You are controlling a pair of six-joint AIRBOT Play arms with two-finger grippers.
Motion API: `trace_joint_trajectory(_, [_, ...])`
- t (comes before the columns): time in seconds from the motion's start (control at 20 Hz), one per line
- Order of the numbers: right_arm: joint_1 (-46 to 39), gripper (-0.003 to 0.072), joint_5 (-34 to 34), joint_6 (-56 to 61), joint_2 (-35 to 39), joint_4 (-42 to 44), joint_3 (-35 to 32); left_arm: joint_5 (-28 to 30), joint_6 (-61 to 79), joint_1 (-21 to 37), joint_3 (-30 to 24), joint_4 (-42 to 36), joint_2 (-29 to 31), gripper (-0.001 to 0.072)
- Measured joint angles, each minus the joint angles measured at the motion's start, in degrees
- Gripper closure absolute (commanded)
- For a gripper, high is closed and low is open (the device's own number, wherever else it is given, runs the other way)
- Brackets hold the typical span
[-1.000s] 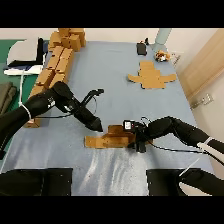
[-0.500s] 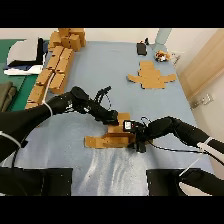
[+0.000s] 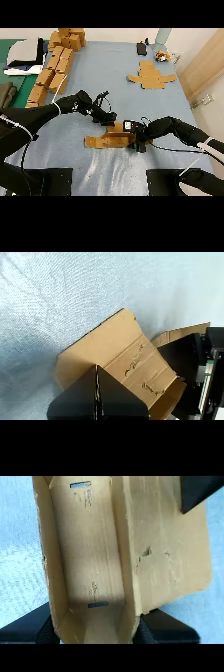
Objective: Fold the box.
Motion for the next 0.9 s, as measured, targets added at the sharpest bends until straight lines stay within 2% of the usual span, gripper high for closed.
trace_joint_trajectory(0.15, [0.0, 0.0217, 0.0, 0.0, 0.0, 0.0, 0.0, 0.0, 0.2, 0.1, 0.1, -0.4, 0.3, 0.0697])
trace_joint_trajectory(0.3, [0.0, 0.0217, 0.0, 0.0, 0.0, 0.0, 0.0, -2.1, 1.9, 0.3, -0.1, 0.7, 4.0, 0.0698])
trace_joint_trajectory(0.5, [0.0, 0.0217, 0.0, 0.0, 0.0, 0.0, 0.0, -3.8, 2.3, 1.0, -3.4, 8.7, 16.1, 0.0697])
trace_joint_trajectory(0.7, [0.0, 0.0217, 0.0, 0.0, 0.0, 0.0, 0.0, -4.3, 7.7, 1.8, -11.2, 15.0, 29.4, 0.0697])
trace_joint_trajectory(0.9, [0.0, 0.0217, 0.0, 0.0, 0.0, 0.0, 0.0, -4.0, 19.4, 1.9, -18.3, 16.9, 37.1, 0.0696])
